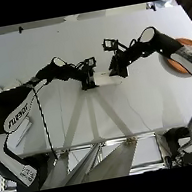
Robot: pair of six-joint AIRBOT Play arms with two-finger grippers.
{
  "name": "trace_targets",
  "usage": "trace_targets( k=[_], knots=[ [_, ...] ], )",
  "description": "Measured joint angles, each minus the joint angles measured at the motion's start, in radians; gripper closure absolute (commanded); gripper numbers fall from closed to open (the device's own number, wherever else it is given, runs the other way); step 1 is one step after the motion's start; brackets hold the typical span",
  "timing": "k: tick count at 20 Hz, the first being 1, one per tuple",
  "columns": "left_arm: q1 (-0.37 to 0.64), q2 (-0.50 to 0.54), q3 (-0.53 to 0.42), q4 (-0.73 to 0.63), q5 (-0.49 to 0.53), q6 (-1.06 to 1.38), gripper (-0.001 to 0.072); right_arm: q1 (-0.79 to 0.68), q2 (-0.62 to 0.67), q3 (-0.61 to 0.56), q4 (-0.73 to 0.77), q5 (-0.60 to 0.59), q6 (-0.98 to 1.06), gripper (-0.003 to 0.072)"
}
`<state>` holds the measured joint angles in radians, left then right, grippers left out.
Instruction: Fold the box and place the chain.
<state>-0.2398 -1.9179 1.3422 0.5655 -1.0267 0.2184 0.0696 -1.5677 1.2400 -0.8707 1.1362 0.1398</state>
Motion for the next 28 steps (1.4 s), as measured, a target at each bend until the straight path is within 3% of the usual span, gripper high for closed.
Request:
trace_targets(
  k=[6, 12, 14, 21, 23, 27, 28],
  knots=[
    [0.0, 0.0, 0.0, -0.003, 0.008, -0.004, 0.0272, 0.038, -0.002, 0.0, -0.02, 0.021, -0.013, 0.0349],
    [0.0, 0.0, 0.0, -0.005, 0.013, -0.007, 0.0272, 0.046, -0.003, 0.0, -0.046, -0.031, -0.013, 0.0355],
    [0.0, 0.0, 0.0, -0.006, 0.016, -0.008, 0.0272, 0.047, -0.004, 0.0, -0.061, -0.054, -0.012, 0.0424],
    [0.001, 0.0, 0.0, -0.006, 0.019, -0.008, 0.0272, 0.053, 0.0, 0.0, -0.065, -0.097, -0.007, 0.0433],
    [0.001, 0.0, 0.0, -0.005, 0.019, -0.008, 0.0272, 0.053, 0.003, 0.0, -0.061, -0.1, -0.006, 0.0472],
    [0.002, 0.0, 0.0, -0.005, 0.017, -0.006, 0.0272, 0.053, 0.004, 0.0, -0.058, -0.104, -0.006, 0.0474],
    [0.002, 0.0, 0.0, -0.005, 0.017, -0.006, 0.0272, 0.053, 0.004, 0.0, -0.058, -0.106, -0.006, 0.0518]
  ],
)
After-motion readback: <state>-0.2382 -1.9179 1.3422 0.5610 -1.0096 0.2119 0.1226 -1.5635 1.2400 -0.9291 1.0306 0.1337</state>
